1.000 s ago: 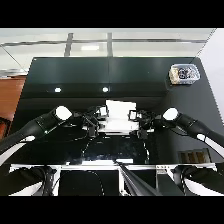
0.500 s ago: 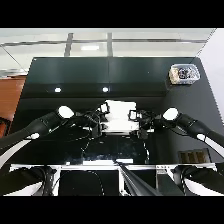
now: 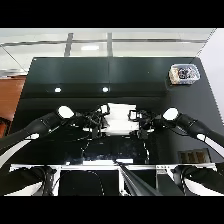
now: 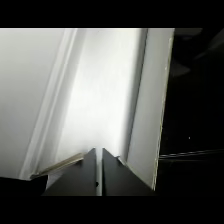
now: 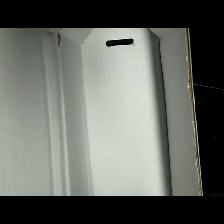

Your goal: Fold the box and place the chain.

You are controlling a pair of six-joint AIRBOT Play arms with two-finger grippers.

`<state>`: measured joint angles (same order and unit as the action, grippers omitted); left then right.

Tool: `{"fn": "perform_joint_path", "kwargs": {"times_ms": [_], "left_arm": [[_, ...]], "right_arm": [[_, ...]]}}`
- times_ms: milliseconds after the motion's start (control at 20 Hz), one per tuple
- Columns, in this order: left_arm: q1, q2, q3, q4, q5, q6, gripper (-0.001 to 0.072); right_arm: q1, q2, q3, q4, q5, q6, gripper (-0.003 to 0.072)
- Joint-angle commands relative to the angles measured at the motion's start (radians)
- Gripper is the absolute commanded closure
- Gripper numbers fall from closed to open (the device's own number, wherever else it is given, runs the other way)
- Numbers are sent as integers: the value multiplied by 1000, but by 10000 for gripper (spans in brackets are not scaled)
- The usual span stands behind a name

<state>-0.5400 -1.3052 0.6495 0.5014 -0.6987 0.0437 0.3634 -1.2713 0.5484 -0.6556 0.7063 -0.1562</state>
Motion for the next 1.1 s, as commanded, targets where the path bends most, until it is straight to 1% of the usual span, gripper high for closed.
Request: {"fn": "perform_joint_path", "kwargs": {"times_ms": [0, 100, 200, 250, 350, 400, 450, 500, 550, 600, 650, 700, 750, 800, 850, 950, 1050], "left_arm": [[31, 52, 1, 19, -40, -75, 680], [80, 122, 1, 51, -97, -148, 684], [149, 208, 1, 129, -146, -290, 685], [188, 248, 0, 193, -162, -398, 685], [281, 301, 0, 414, -258, -585, 684], [333, 307, 0, 534, -320, -702, 684], [386, 303, 0, 624, -349, -853, 684], [449, 297, -4, 688, -357, -1028, 684], [513, 288, -11, 697, -359, -1181, 684], [584, 272, -22, 650, -370, -1346, 683], [647, 245, -33, 560, -393, -1421, 683], [706, 204, -48, 422, -424, -1354, 682], [750, 161, -58, 307, -475, -1187, 682], [789, 109, -62, 219, -522, -1080, 682], [811, 56, -62, 155, -545, -1060, 684], [799, -26, -61, 114, -538, -1060, 685], [729, -81, -61, 115, -510, -1060, 686]], "right_arm": [[0, 0, 0, 1, 0, 1, 550], [0, 0, 0, 1, 0, 1, 549], [0, 0, 0, 1, 0, 1, 549], [0, 0, 0, 1, 0, 1, 549], [0, 0, 0, 1, 0, 1, 549], [0, 0, 0, 1, 0, 1, 549], [0, 0, 0, 1, 0, 1, 549], [0, 0, 0, 1, 0, 1, 549], [0, 0, 0, 1, 0, 1, 549], [0, 0, 0, 1, 0, 1, 549], [0, 0, 0, 1, 0, 1, 549], [0, 0, 0, 1, 0, 1, 549], [0, 0, 0, 1, 0, 1, 549], [0, 0, 0, 1, 0, 1, 550], [0, 0, 0, 1, 0, 1, 549], [0, 0, 0, 1, 0, 1, 549], [0, 0, 0, 1, 0, 1, 549]]}}
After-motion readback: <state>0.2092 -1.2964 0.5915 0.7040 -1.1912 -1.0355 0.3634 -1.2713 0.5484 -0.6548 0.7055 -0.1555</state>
